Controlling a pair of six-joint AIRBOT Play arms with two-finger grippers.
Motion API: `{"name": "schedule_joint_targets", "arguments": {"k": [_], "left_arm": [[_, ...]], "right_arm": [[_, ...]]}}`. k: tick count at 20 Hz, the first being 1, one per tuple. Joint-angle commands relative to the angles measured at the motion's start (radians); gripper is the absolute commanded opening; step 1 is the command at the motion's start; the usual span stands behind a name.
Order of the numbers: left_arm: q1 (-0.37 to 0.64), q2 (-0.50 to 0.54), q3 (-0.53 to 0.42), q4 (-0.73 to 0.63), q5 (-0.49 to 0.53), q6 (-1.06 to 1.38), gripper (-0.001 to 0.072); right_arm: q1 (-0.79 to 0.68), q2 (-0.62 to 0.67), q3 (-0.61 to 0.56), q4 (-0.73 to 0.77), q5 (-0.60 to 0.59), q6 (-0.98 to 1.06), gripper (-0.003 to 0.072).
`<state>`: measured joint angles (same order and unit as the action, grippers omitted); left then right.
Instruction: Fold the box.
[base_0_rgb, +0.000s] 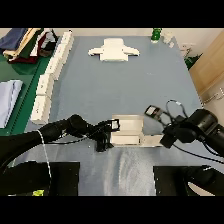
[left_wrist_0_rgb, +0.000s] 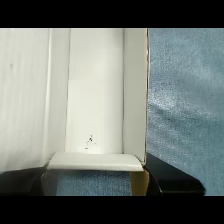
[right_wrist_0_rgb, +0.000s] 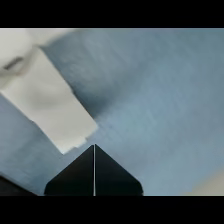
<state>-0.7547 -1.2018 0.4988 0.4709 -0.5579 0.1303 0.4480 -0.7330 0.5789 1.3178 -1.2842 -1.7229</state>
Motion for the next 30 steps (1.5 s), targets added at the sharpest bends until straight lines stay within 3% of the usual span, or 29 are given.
{"name": "schedule_joint_targets", "arguments": {"k": [1, 4, 7, 14, 21, 26, 30], "left_arm": [[0.000, 0.001, 0.000, 0.000, 0.001, 0.000, 0.0523], [0.000, 0.001, 0.000, 0.000, 0.001, 0.000, 0.0523], [0.000, 0.001, 0.000, 0.000, 0.001, 0.000, 0.0523], [0.000, 0.001, 0.000, 0.000, 0.001, 0.000, 0.0523], [0.000, 0.001, 0.000, 0.000, 0.001, 0.000, 0.0523], [0.000, 0.001, 0.000, 0.000, 0.001, 0.000, 0.0523], [0.000, 0.001, 0.000, 0.000, 0.001, 0.000, 0.0523]], "right_arm": [[-0.176, 0.008, 0.000, -0.117, -0.153, 0.356, 0.0003], [-0.426, -0.077, -0.032, 0.168, -0.064, 0.306, 0.0003], [-0.555, -0.164, -0.038, 0.443, 0.012, 0.182, 0.0003], [-0.567, -0.224, -0.038, 0.557, 0.010, 0.083, 0.0002], [-0.567, -0.229, -0.040, 0.548, 0.012, 0.081, 0.0001], [-0.567, -0.224, -0.040, 0.717, -0.032, 0.021, 0.0001], [-0.566, -0.224, -0.040, 0.747, -0.042, 0.012, 0.0001]]}}
